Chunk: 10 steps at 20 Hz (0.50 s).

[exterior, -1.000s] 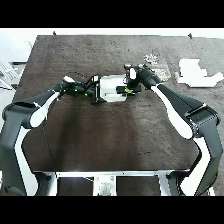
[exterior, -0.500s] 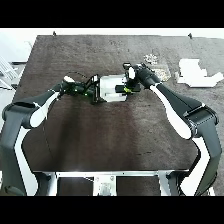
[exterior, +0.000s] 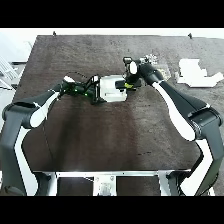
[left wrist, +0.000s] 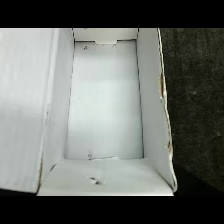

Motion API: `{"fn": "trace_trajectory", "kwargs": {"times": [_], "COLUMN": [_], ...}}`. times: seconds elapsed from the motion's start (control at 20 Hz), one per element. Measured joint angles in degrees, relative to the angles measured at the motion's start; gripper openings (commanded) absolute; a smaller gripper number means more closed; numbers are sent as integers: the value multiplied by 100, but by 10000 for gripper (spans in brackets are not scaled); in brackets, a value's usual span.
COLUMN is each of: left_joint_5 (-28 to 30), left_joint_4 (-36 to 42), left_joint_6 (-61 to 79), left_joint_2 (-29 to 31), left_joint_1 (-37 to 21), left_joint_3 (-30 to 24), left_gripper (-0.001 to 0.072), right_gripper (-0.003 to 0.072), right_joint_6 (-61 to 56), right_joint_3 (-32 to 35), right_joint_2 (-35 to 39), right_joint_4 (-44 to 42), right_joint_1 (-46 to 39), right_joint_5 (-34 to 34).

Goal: Fold the box and place the chain.

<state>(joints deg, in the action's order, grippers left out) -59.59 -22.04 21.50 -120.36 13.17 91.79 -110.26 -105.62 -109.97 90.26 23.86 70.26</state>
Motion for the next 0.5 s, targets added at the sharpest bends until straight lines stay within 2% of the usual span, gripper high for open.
{"fn": "trace_trajectory", "kwargs": {"times": [0.3, 0.5], "left_joint_5": [0, 2], "left_joint_4": [4, 4], "left_joint_6": [-2, -4], "left_joint_2": [0, 0], "left_joint_1": [-2, 0], "left_joint_3": [0, 0], "left_gripper": [471, 471], "right_gripper": [450, 409], "right_joint_6": [728, 931], "right_joint_3": [-42, -44], "right_joint_2": [758, 890], "right_joint_4": [127, 461], "right_joint_1": [-105, -632], "right_joint_5": [105, -243]}}
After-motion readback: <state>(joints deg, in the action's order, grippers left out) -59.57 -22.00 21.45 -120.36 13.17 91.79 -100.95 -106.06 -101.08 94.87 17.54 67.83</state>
